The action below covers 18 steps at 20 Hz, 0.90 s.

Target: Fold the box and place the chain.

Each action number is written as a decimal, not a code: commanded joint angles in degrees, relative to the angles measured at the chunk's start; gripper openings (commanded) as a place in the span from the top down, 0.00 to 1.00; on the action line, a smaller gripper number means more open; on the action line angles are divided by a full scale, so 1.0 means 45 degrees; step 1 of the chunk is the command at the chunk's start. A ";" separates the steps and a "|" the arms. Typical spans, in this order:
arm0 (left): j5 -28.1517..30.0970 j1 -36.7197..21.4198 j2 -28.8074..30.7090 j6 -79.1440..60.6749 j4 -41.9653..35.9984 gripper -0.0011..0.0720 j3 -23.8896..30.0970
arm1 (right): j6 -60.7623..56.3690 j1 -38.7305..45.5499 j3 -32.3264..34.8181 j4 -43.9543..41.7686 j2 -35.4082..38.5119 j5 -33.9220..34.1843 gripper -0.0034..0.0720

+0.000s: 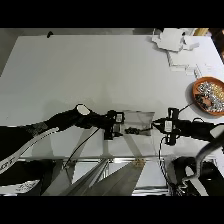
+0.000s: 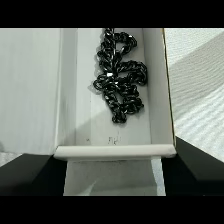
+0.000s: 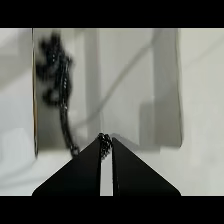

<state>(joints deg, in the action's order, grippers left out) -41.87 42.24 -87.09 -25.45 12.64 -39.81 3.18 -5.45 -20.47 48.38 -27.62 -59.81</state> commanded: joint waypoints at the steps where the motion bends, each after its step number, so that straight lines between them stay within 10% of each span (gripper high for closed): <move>1: 0.0005 0.0000 0.0010 0.0000 0.0000 0.69 -0.0005 | 0.0461 0.0000 -0.0010 -0.3162 0.0597 -0.0097 0.93; 10: 0.0005 0.0000 0.0010 0.0000 0.0000 0.69 -0.0005 | 0.0291 -0.4731 -0.0010 -0.3594 -0.2273 0.4231 0.93; 12: 0.0005 0.0000 0.0010 0.0000 0.0000 0.69 -0.0005 | 0.0262 -0.4881 -0.0044 -0.3351 -0.3143 0.4993 0.63; 18: 0.0005 0.0000 0.0010 0.0000 0.0000 0.69 -0.0005 | -0.4027 -0.2778 -0.2861 0.4809 -0.2633 -0.0340 0.58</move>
<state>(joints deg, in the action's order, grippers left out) -41.85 42.24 -87.09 -25.45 12.64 -39.81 -6.09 -21.69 -28.45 51.66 -40.21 -50.72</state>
